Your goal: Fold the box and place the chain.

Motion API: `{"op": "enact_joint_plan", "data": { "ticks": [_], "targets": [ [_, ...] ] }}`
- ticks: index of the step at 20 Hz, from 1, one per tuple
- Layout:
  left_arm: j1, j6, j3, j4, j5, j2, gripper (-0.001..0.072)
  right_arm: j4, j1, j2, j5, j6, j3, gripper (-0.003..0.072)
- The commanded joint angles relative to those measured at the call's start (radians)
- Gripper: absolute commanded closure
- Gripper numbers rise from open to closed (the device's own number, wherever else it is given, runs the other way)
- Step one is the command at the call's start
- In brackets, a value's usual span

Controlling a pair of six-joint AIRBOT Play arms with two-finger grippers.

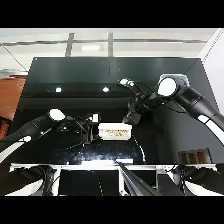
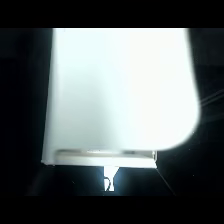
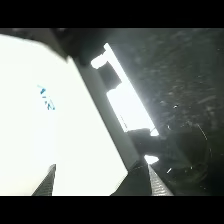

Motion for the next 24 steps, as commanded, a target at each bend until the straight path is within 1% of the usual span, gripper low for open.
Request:
{"op": "enact_joint_plan", "data": {
  "ticks": [1,5,13,14,16,17,24],
  "targets": [
    [-0.001,0.000,0.001,0.000,0.000,-0.001,0.0310,0.001,0.011,-0.003,0.041,-0.075,-0.002,-0.0010],
    [-0.001,0.000,0.001,0.000,0.000,-0.001,0.0309,0.001,0.052,-0.003,0.037,-0.122,-0.031,-0.0010],
    [-0.001,0.000,0.001,0.000,0.000,-0.001,0.0309,-0.003,0.058,0.024,0.104,-0.116,-0.014,-0.0011],
    [-0.001,0.000,0.001,0.000,0.000,-0.001,0.0309,-0.009,0.059,0.024,0.095,-0.115,-0.020,-0.0010],
    [-0.001,0.000,0.001,0.000,0.000,-0.001,0.0310,-0.031,0.059,0.023,0.026,-0.054,-0.035,-0.0009],
    [-0.001,0.000,0.001,0.000,0.000,-0.001,0.0310,-0.030,0.059,0.022,0.016,-0.053,-0.040,-0.0009],
    [-0.001,0.000,0.001,0.000,0.000,-0.001,0.0310,-0.076,0.101,0.021,0.008,-0.053,-0.056,-0.0013]
  ]
}}
